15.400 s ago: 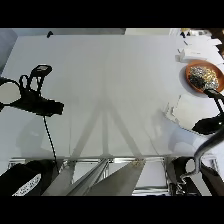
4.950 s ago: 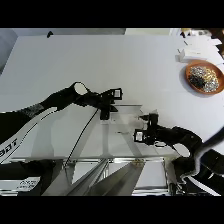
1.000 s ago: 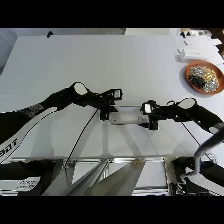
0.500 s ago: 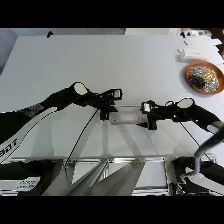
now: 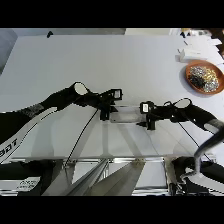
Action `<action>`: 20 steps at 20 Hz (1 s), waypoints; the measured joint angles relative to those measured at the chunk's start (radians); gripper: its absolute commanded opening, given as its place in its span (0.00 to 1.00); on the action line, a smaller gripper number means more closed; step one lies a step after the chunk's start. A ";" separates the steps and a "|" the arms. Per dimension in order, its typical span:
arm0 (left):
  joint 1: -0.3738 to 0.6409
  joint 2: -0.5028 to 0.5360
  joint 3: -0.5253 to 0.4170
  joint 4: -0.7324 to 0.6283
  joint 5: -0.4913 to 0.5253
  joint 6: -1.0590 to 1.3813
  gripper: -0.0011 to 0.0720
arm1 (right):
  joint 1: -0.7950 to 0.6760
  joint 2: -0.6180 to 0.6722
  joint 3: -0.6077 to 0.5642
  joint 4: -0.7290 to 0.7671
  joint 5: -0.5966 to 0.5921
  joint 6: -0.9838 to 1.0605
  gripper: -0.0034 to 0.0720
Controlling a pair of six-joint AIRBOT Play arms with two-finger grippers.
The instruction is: Fold the box and place the chain.
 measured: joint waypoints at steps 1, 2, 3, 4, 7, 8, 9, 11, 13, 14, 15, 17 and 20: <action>0.000 0.000 0.000 0.000 0.000 0.000 0.03 | 0.000 -0.002 0.000 0.002 -0.002 0.000 0.64; 0.000 0.000 0.000 0.000 -0.001 0.000 0.03 | 0.001 -0.003 0.000 0.004 -0.003 0.000 0.59; 0.000 0.000 0.000 0.000 0.000 0.000 0.03 | 0.002 -0.004 0.000 0.005 -0.005 0.000 0.57; 0.000 0.000 0.000 0.000 0.000 0.000 0.03 | 0.002 -0.005 0.000 0.006 -0.008 0.000 0.57; 0.000 0.000 0.000 0.000 0.000 0.000 0.03 | 0.002 -0.006 0.000 0.007 -0.013 0.000 0.57; 0.000 0.000 0.000 0.000 0.000 0.000 0.03 | 0.002 -0.006 0.000 0.007 -0.015 0.000 0.57; 0.000 0.000 0.000 0.000 0.000 0.000 0.03 | 0.002 -0.006 0.000 0.007 -0.016 0.000 0.57; 0.000 0.000 0.000 0.000 0.000 0.000 0.03 | 0.002 -0.006 0.000 0.007 -0.015 0.000 0.57; 0.000 0.000 0.000 0.000 0.001 0.000 0.03 | 0.002 -0.006 0.000 0.007 -0.011 0.000 0.57; 0.000 0.000 0.000 0.000 0.000 0.000 0.03 | 0.002 -0.006 0.000 0.007 -0.008 0.000 0.57; 0.000 0.000 0.000 0.000 0.000 0.000 0.03 | 0.002 -0.006 0.000 0.007 -0.007 0.000 0.57; 0.000 0.000 0.000 0.000 0.001 0.000 0.03 | 0.002 -0.006 0.000 0.007 -0.005 0.000 0.57; 0.000 0.000 0.000 0.000 0.001 0.000 0.03 | 0.002 -0.006 0.000 0.007 -0.002 0.000 0.57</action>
